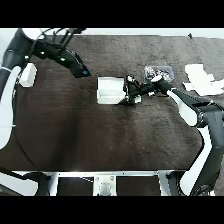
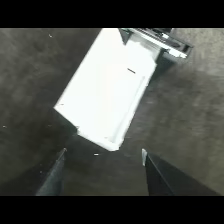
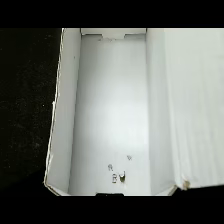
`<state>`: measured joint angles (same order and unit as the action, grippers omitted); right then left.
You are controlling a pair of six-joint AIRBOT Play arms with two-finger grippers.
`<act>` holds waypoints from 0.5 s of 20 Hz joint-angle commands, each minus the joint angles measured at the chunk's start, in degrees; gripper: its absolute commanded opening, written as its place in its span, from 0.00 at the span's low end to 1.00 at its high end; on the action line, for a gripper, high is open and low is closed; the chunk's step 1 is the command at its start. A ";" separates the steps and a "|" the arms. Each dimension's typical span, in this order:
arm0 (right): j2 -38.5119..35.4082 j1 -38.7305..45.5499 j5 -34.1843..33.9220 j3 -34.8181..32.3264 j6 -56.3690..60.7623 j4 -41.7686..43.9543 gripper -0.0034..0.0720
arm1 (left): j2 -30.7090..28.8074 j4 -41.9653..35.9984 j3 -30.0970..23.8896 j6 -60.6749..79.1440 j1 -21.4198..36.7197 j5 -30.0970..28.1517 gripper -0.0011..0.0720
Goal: Fold the box and place the chain.
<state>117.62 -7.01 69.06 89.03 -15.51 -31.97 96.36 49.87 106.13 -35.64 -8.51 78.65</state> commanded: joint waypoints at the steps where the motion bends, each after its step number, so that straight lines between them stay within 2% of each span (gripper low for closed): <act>1: 0.02 -0.04 0.00 0.02 0.02 0.02 0.77 | -0.20 -6.34 -2.40 8.02 2.97 -5.97 0.76; 2: 0.02 -0.04 0.00 0.02 0.02 0.00 0.77 | -0.20 -7.06 -2.40 7.30 2.95 -7.41 0.76; 3: 0.02 -0.04 0.02 0.02 0.02 0.00 0.77 | -0.17 -6.99 -2.78 7.78 2.95 -7.65 0.63; 4: 0.02 -0.04 0.00 0.02 0.02 0.00 0.77 | -0.17 -7.10 -3.91 11.45 2.97 -7.80 0.59; 5: 0.02 -0.04 0.00 0.02 0.02 0.02 0.77 | -0.17 -7.63 -5.68 16.83 2.95 -7.76 0.70; 6: 0.02 -0.04 0.00 0.02 0.02 0.02 0.77 | -0.15 -9.09 -7.69 20.83 2.95 -7.85 1.00; 10: 0.02 -0.04 0.00 0.02 0.02 0.00 0.77 | -0.15 -11.41 -15.78 32.63 2.95 -15.67 1.00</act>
<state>117.62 -7.01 69.06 89.06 -15.49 -31.97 96.20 40.45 95.04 -12.60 -5.67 68.29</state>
